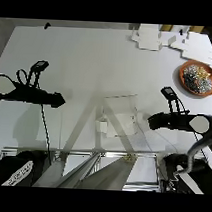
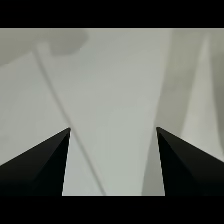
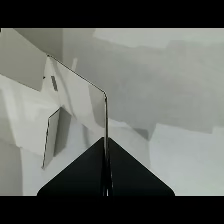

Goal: Fold the box and place the chain.

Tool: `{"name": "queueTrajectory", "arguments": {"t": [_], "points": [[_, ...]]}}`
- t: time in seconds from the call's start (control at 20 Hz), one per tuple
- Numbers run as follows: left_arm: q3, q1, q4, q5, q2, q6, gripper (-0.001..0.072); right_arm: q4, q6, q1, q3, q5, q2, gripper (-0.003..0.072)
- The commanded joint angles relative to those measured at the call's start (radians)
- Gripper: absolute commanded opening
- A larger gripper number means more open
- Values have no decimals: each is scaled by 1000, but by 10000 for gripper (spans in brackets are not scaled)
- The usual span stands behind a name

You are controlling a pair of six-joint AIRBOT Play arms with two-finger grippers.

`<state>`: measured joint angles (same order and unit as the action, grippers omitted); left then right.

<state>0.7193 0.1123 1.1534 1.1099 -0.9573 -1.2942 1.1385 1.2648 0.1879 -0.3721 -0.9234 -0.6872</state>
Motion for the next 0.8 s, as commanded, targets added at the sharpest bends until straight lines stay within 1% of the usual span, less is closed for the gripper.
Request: {"name": "queueTrajectory", "arguments": {"t": [0.0,0.1,0.15,0.25,0.3,0.4,0.5,0.6,0.65,0.75], "points": [[0,31,-194,-48,-27,216,599,-2,20,17,3,25,2,19],[0,99,-308,-48,-79,396,599,-2,20,17,3,25,1,19],[0,142,-356,-48,-111,486,585,-2,20,17,3,25,1,19],[0,246,-452,-68,-183,675,577,-3,21,17,3,24,1,19],[0,297,-500,-100,-219,752,578,-2,21,17,3,24,2,19],[1,359,-588,-183,-276,861,583,-3,21,17,3,23,2,19],[1,360,-679,-200,-316,975,585,-3,22,17,3,20,1,19],[3,343,-755,-183,-345,1065,586,-3,22,17,3,18,1,19],[6,342,-779,-178,-357,1099,586,-3,22,17,3,18,2,19],[30,345,-783,-176,-384,1115,586,-4,22,17,3,18,1,19]]}}
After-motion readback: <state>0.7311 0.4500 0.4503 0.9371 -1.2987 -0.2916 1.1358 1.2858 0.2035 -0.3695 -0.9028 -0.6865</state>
